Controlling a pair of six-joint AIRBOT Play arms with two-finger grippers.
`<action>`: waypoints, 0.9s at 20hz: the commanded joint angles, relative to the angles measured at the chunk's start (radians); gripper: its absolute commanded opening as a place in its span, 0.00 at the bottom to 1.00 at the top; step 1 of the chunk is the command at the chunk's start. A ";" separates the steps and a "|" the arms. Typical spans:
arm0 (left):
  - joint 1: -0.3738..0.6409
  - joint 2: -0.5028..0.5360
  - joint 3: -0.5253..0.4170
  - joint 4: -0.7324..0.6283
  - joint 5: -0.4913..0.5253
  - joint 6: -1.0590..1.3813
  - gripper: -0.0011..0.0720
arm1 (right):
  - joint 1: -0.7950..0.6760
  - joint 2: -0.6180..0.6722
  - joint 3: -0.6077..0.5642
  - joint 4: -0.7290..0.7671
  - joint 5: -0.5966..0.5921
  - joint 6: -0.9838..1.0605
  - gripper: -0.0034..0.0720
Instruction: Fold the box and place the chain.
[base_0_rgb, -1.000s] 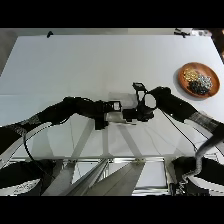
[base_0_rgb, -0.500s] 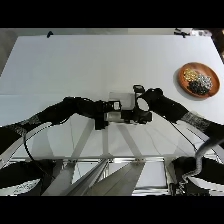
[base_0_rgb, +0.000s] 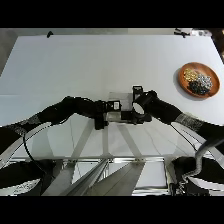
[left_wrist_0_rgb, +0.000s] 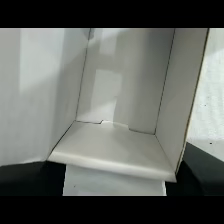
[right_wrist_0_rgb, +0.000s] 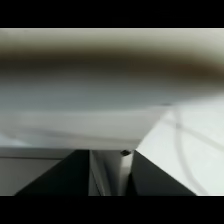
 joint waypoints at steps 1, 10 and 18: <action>0.000 0.000 0.000 -0.003 -0.002 0.000 0.56 | 0.007 -0.017 0.001 0.014 -0.019 0.006 0.07; 0.000 0.000 0.000 -0.003 -0.002 0.000 0.56 | 0.008 -0.016 0.001 0.005 -0.024 -0.006 0.60; 0.000 0.000 0.000 -0.003 -0.003 0.000 0.56 | 0.011 -0.015 0.001 -0.024 0.044 -0.001 0.07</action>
